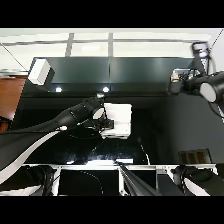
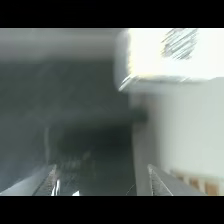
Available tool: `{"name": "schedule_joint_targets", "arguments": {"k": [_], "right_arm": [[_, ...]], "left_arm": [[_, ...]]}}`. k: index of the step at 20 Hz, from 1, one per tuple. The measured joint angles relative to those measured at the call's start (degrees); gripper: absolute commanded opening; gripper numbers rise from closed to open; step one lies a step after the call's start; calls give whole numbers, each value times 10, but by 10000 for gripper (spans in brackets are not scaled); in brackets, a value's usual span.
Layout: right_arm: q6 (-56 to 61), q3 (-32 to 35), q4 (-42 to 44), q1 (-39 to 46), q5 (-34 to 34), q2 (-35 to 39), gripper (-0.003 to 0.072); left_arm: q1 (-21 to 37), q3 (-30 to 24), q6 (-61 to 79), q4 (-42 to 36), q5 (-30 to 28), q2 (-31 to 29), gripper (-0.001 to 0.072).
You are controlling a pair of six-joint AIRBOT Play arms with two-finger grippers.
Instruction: Fold the box and place the chain.
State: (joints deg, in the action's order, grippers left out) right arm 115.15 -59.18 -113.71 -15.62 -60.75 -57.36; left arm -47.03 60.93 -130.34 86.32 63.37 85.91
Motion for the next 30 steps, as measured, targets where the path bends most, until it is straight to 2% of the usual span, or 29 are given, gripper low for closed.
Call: {"name": "schedule_joint_targets", "arguments": {"k": [4,6,10,12,16,20,21,23,24,30], "right_arm": [[-4,-12,10,129,132,-50,680],[-15,-46,40,180,162,-107,680],[-79,-149,131,240,161,-247,633],[-101,-199,162,254,155,-312,529],[-128,-268,192,266,149,-406,529],[-139,-294,201,269,152,-458,527],[-141,-297,201,269,155,-467,440],[-143,-301,201,270,159,-480,103],[-143,-304,203,270,161,-483,48],[-171,-357,203,270,103,-482,41]], "left_arm": [[0,0,0,0,-2,0,29],[1,0,0,0,-2,0,29],[1,0,0,0,1,0,29],[1,0,0,0,2,0,29],[0,0,0,0,3,0,29],[0,0,0,0,3,0,29],[0,0,0,0,3,0,29],[1,0,0,0,3,0,29],[1,0,0,0,3,0,29],[0,0,0,0,3,0,29]]}}
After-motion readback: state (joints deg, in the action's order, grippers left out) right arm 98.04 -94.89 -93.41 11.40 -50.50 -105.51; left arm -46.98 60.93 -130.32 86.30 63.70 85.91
